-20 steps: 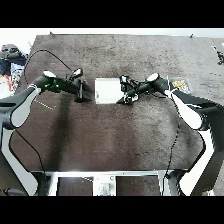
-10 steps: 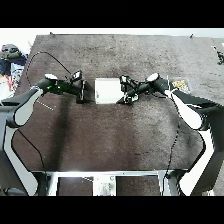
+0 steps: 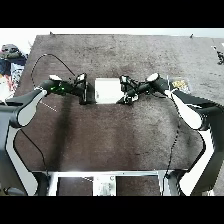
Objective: Fold the box and place the chain.
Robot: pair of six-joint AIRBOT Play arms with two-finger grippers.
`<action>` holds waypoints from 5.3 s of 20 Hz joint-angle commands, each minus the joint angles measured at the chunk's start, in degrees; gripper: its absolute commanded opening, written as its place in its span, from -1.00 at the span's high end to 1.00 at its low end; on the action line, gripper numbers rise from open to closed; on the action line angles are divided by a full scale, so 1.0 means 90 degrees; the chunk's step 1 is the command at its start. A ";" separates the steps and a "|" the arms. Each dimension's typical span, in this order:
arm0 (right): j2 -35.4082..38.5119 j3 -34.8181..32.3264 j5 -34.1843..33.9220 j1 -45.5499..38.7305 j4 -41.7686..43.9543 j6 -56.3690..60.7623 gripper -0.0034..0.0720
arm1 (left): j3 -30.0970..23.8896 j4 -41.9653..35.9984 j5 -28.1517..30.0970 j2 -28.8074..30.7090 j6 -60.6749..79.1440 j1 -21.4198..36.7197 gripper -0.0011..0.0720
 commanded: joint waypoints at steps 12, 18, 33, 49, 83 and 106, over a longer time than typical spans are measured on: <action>-0.0005 0.0002 0.0000 -0.0002 0.0000 0.0007 -0.17 | 0.0005 -0.0114 0.0585 -0.0129 0.0097 -0.0362 -1.00; -0.0005 0.0002 0.0000 -0.0002 0.0002 0.0005 -0.17 | 0.0002 -0.0143 0.0585 -0.0141 0.0085 -0.0362 -0.98; -0.0005 0.0002 0.0000 -0.0002 0.0000 0.0007 -0.17 | 0.0000 -0.0107 0.0410 -0.0238 0.0180 -0.0381 0.15; -0.0005 0.0002 0.0000 -0.0002 0.0000 0.0007 -0.17 | 0.0007 -0.0007 0.0420 -0.0238 0.0032 -0.0381 0.16; 0.0546 0.0002 0.0153 -0.0046 -0.1333 0.0607 -0.98 | 0.0007 -0.0007 0.0420 -0.0238 0.0032 -0.0381 0.16; 0.0712 0.0002 -0.1331 0.0134 0.0306 0.1649 0.88 | 0.0007 -0.0007 0.0420 -0.0238 0.0034 -0.0381 0.16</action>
